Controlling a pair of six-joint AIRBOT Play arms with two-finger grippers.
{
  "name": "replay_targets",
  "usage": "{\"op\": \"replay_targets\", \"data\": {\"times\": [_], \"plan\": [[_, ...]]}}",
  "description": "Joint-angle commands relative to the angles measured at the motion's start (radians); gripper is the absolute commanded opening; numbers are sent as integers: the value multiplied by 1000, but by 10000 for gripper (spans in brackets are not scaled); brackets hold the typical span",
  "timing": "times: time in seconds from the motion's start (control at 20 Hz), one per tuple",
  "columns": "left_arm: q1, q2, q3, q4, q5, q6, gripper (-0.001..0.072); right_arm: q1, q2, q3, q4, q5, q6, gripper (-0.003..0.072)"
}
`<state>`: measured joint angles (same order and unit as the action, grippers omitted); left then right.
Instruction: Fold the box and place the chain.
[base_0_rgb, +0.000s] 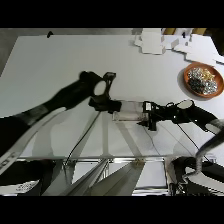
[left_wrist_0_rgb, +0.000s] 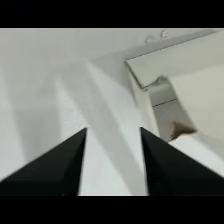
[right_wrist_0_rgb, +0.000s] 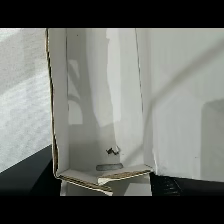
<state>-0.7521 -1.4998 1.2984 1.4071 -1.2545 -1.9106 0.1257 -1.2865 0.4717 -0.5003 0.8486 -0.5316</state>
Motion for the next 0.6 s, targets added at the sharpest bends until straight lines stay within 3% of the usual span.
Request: {"op": "replay_targets", "data": {"times": [0.0,0.2,0.4,0.55], "plan": [[60,113,-6,-4,-93,400,700,0,0,0,0,1,0,406],[168,213,-186,-148,19,1123,700,0,0,0,0,1,0,406],[251,182,-385,-419,201,1952,698,0,0,0,0,1,0,406],[252,84,-412,-580,312,2131,699,0,0,0,1,1,0,406]]}}
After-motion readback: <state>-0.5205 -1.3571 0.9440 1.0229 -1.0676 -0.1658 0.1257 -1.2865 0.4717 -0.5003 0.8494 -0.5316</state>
